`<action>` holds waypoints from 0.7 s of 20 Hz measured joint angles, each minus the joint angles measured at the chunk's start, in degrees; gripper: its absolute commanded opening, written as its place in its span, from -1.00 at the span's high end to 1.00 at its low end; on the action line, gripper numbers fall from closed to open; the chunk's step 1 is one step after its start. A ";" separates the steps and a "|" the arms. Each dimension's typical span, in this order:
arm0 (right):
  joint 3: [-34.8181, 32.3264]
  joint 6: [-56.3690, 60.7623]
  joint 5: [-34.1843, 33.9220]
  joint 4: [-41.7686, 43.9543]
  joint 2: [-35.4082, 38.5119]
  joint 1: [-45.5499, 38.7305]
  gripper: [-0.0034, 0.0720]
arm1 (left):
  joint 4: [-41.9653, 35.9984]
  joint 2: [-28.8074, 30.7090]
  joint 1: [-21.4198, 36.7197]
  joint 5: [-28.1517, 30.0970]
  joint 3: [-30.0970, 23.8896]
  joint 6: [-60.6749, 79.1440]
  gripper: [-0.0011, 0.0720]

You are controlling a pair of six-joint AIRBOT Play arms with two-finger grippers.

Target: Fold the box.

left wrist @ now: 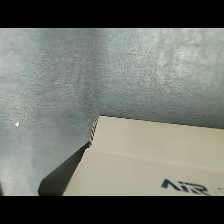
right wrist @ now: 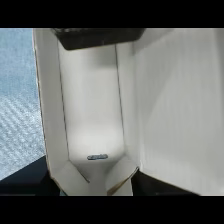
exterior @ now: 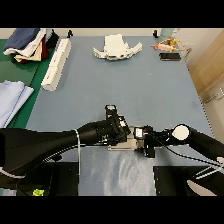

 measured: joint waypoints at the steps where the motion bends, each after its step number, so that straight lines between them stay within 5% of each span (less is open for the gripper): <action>1: 0.00 0.00 0.00 0.00 0.02 0.00 -0.35 | 0.02 -0.07 -0.02 0.02 0.00 -0.74 0.93; 6: 0.00 -0.02 0.00 0.00 0.02 0.00 -0.35 | 0.26 -0.17 -0.02 0.02 0.07 -2.23 0.92; 7: 0.00 -0.02 0.00 0.00 0.00 0.00 -0.35 | 0.26 -0.17 -0.02 0.04 0.13 -1.90 0.67; 8: 0.00 0.02 0.00 0.02 0.02 0.00 -0.35 | 0.28 -0.24 -0.02 0.04 0.26 -1.55 -0.17; 9: 0.00 0.02 0.00 0.02 0.00 0.00 -0.35 | 0.09 -0.24 -0.02 0.98 0.66 -0.79 -0.46; 14: 0.00 0.02 0.00 0.02 0.02 0.00 -0.35 | 0.37 -0.17 0.07 -0.70 3.02 1.49 -0.46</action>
